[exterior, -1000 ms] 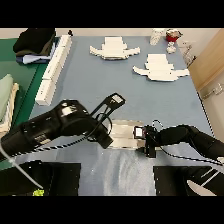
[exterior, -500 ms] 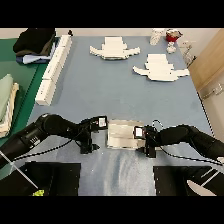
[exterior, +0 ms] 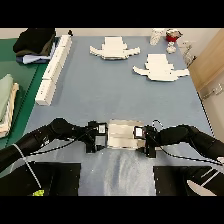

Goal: Fold the box.

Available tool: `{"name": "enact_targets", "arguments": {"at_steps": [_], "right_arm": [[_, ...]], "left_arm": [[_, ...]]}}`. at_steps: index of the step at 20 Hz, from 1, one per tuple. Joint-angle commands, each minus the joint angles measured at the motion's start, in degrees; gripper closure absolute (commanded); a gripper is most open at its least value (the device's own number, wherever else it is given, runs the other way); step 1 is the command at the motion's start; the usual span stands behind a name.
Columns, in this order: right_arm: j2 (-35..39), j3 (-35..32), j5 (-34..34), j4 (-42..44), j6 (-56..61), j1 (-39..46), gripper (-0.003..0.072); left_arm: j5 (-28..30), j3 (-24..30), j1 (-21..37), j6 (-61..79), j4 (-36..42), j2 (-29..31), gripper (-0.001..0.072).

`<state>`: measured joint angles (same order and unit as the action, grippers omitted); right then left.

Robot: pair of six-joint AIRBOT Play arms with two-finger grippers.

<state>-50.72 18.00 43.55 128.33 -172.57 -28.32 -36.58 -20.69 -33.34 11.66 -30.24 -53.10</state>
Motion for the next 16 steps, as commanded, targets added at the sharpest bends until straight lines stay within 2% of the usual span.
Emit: {"name": "enact_targets", "arguments": {"at_steps": [1, 6, 12, 14, 16], "right_arm": [[-0.02, 0.0, 0.0, 0.0, 0.0, -0.02, 0.0238], [-0.04, 0.0, 0.0, 0.0, 0.0, -0.02, 0.0238], [-0.04, 0.0, 0.0, 0.0, 0.02, -0.02, 0.0238], [-0.04, 0.0, 0.0, 0.0, 0.0, -0.02, 0.0238], [-0.04, 0.0, 0.0, 0.0, 0.0, -0.02, 0.0238]], "left_arm": [[-0.46, -0.09, 0.09, 3.45, 3.56, -1.62, 0.0018], [-1.09, -0.11, 0.09, 4.07, 4.09, -1.9, 0.0019], [-1.33, -1.46, -2.29, 5.66, 6.47, -5.7, 0.002], [-0.9, -1.51, -3.41, 5.66, 6.49, -7.56, 0.0148], [0.59, -1.66, -4.02, 5.55, 6.47, -9.07, 0.0146]]}}
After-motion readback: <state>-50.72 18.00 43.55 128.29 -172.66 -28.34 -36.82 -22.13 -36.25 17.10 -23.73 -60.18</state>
